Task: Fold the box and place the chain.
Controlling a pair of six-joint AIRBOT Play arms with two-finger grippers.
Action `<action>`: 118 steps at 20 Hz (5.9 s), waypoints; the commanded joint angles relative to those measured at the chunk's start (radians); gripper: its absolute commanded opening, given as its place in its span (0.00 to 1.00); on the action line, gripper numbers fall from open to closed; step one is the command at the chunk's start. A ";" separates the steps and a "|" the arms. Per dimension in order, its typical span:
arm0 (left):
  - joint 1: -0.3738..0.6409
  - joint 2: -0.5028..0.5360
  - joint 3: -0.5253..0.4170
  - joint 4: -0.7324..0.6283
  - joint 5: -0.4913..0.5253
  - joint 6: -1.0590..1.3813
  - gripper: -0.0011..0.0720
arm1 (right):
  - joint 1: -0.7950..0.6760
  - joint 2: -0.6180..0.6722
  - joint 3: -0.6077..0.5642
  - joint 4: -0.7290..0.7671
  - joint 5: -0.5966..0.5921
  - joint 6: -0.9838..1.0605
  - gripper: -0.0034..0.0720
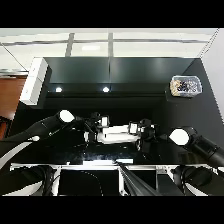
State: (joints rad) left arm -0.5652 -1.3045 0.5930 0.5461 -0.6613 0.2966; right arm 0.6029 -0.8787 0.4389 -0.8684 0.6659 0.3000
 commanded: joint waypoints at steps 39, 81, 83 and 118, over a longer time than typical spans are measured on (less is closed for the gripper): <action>0.000 0.000 0.000 -0.004 -0.003 0.002 0.05 | -0.163 -0.222 -0.049 0.334 0.026 -0.514 0.88; -0.001 0.371 0.062 0.695 -0.380 -1.111 0.43 | -0.152 -0.231 -0.048 0.325 -0.003 -0.491 0.70; -0.018 0.366 0.058 0.581 -0.480 -1.160 0.05 | -0.152 -0.231 -0.048 0.325 -0.003 -0.491 0.66; 0.051 0.397 0.028 0.548 -0.349 -0.781 0.22 | -0.152 -0.231 -0.048 0.325 -0.004 -0.491 0.37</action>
State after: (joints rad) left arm -0.5583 -0.9924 0.7033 1.1511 -0.8959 -0.7074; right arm 0.4503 -1.1091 0.3908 -0.5430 0.6609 -0.1905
